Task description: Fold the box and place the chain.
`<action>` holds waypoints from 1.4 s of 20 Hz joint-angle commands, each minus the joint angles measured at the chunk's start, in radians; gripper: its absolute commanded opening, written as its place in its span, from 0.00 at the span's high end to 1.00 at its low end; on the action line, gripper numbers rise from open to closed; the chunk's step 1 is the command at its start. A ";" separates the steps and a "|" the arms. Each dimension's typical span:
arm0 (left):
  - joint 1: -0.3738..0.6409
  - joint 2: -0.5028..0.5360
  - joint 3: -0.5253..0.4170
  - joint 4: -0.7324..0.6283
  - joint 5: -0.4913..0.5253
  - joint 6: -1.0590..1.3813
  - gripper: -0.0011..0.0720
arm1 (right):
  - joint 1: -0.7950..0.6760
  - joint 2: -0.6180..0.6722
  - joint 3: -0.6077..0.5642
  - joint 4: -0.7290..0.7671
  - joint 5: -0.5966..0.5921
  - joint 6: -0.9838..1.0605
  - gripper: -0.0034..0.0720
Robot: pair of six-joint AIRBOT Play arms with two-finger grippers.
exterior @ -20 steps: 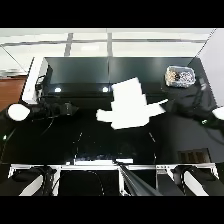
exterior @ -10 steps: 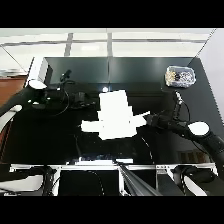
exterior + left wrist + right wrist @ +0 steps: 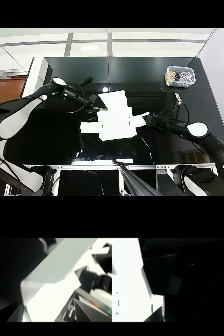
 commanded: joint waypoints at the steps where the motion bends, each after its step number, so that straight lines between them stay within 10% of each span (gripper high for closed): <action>1: -0.033 -0.058 0.063 -0.008 -0.128 0.069 0.04 | 0.001 0.001 -0.001 0.000 0.000 0.001 0.93; 9: -0.085 -0.150 0.269 0.174 -0.264 0.097 0.45 | 0.001 0.001 -0.001 0.000 0.000 0.001 0.93; 15: -0.106 -0.207 0.315 0.168 -0.301 0.056 0.52 | 0.001 0.001 -0.001 -0.004 0.000 0.001 0.93; 19: -0.102 -0.208 0.322 0.167 -0.324 0.082 0.92 | 0.001 0.001 -0.001 -0.017 -0.001 0.000 0.93; 20: -0.099 -0.208 0.328 0.167 -0.334 0.083 0.95 | 0.000 0.001 -0.001 -0.042 -0.006 0.000 0.88; 22: -0.090 -0.206 0.342 0.167 -0.344 0.082 0.95 | -0.023 0.002 0.014 -0.117 0.002 0.000 0.01; 28: -0.113 -0.025 0.235 0.218 -0.169 0.143 0.96 | -0.138 0.002 0.322 -0.632 0.477 -0.042 0.01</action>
